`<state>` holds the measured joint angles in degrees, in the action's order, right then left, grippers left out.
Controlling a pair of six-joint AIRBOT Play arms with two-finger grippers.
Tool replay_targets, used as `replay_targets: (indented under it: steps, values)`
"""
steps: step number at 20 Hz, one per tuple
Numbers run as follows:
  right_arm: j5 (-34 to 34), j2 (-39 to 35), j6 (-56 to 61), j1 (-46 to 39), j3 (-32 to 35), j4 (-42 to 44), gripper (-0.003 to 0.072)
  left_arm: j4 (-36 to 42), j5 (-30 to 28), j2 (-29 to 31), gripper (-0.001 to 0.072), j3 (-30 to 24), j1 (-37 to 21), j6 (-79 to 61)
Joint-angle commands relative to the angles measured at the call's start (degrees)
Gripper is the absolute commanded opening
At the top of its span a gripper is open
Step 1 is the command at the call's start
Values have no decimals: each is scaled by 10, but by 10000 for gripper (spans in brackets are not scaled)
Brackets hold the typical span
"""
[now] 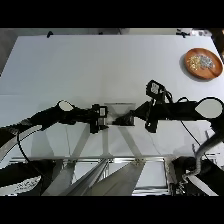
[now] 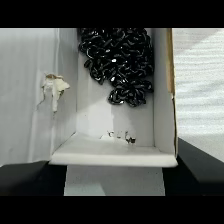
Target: Fold the box and place the chain.
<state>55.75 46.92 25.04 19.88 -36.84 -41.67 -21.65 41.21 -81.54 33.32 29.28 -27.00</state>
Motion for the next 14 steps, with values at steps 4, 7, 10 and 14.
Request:
replay_targets:
  steps: [4, 7, 10, 14]
  values:
    - [-21, 46, 16, 37, -1, 56, 15, 0, 0, 0, 394, 0, 0, 0]
    - [-56, 97, 27, 72, -1, 42, 111, 0, 0, 0, 394, 0, 0, 0]
    - [-75, 126, 60, 74, -1, 24, 228, 0, 0, 0, 394, 0, 0, 0]
    - [-81, 117, 69, 74, -1, 29, 218, 0, 0, 0, 394, 0, 0, 0]
